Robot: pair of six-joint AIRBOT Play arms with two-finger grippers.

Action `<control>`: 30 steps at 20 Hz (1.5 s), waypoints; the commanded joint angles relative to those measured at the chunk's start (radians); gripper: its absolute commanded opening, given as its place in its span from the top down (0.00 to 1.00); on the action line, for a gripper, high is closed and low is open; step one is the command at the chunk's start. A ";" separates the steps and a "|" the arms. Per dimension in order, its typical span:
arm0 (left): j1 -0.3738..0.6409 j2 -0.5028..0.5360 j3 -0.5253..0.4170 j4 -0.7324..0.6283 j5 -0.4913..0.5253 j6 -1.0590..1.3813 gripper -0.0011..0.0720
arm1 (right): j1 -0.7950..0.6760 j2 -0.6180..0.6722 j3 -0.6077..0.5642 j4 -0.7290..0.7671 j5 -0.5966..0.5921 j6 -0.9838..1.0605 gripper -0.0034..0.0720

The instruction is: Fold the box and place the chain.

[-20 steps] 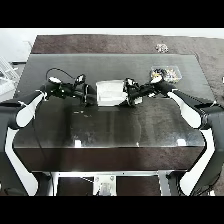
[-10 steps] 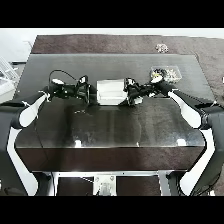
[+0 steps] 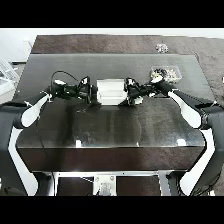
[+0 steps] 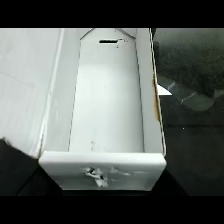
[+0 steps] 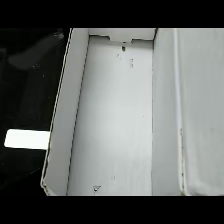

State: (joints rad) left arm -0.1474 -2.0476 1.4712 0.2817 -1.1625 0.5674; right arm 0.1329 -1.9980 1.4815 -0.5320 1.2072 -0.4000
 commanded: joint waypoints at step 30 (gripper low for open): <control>-0.022 -0.009 0.001 -0.006 0.032 0.017 0.35 | 0.001 0.000 0.000 0.000 0.002 0.000 0.16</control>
